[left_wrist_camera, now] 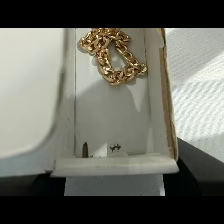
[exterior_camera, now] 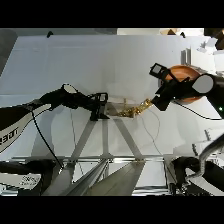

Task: Fold the box and place the chain.

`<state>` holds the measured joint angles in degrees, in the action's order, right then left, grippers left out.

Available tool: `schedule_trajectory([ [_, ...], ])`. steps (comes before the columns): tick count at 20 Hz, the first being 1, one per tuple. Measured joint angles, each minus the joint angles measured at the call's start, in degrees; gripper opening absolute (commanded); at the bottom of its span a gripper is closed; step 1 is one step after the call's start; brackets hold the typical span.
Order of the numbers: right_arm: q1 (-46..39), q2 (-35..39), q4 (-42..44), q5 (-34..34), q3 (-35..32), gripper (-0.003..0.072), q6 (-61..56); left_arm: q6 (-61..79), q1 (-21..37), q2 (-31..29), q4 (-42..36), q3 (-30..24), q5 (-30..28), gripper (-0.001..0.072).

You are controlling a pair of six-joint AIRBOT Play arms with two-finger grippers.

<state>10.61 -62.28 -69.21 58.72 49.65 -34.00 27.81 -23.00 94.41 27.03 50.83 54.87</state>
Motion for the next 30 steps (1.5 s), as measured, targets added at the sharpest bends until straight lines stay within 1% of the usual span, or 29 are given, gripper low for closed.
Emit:
schedule_trajectory([
  [1,-0.31,-1.36,1.14,0.63,0.00,0.0589,4.61,0.00,0.00,0.00,0.00,0.00,0.00,0.0393],
  [2,-0.57,-2.82,2.36,1.33,0.00,0.0601,9.46,-0.02,0.00,-0.02,0.00,0.00,0.00,0.0393],
  [5,-0.98,-7.85,6.69,2.45,0.00,0.0600,23.80,0.00,0.00,-0.02,0.00,0.00,0.00,0.0393],
  [7,-1.07,-11.10,9.25,2.58,0.02,0.0600,30.49,0.00,0.00,0.00,0.00,0.00,0.00,0.0393],
  [11,-0.92,-16.74,11.43,2.34,0.02,0.0600,38.29,0.00,0.00,-0.02,0.00,0.00,0.00,0.0393],
  [15,0.72,-20.15,12.31,-0.94,0.00,0.0597,42.51,0.00,0.00,-0.02,0.00,0.00,0.00,0.0393],
  [16,1.18,-20.96,12.46,-1.44,0.00,0.0572,43.01,0.00,0.00,0.00,0.00,0.00,0.00,0.0393],
  [18,1.88,-22.45,12.52,-2.01,0.02,0.0427,43.69,0.00,0.00,-0.02,0.00,0.00,0.00,0.0393],
  [19,2.08,-22.95,12.68,-2.34,0.04,0.0322,44.04,0.00,0.00,-0.02,0.00,0.00,0.00,0.0393],
  [20,2.25,-23.41,12.74,-2.91,0.09,0.0199,44.13,0.00,0.00,-0.02,0.00,0.00,0.00,0.0393],
  [22,2.47,-24.04,12.81,-3.56,0.07,0.0035,44.09,0.00,0.00,-0.02,0.00,0.00,0.00,0.0393],
  [23,2.58,-24.20,12.87,-3.30,0.04,0.0011,43.36,0.00,0.00,0.00,0.00,0.00,0.00,0.0393],
  [27,2.73,-23.96,12.31,-2.21,-0.02,0.0009,39.56,0.00,0.00,0.00,0.00,0.00,0.00,0.0393],
  [30,2.78,-20.90,10.93,0.39,-0.15,0.0008,37.97,0.00,0.00,-0.02,0.00,0.00,0.00,0.0393],
])
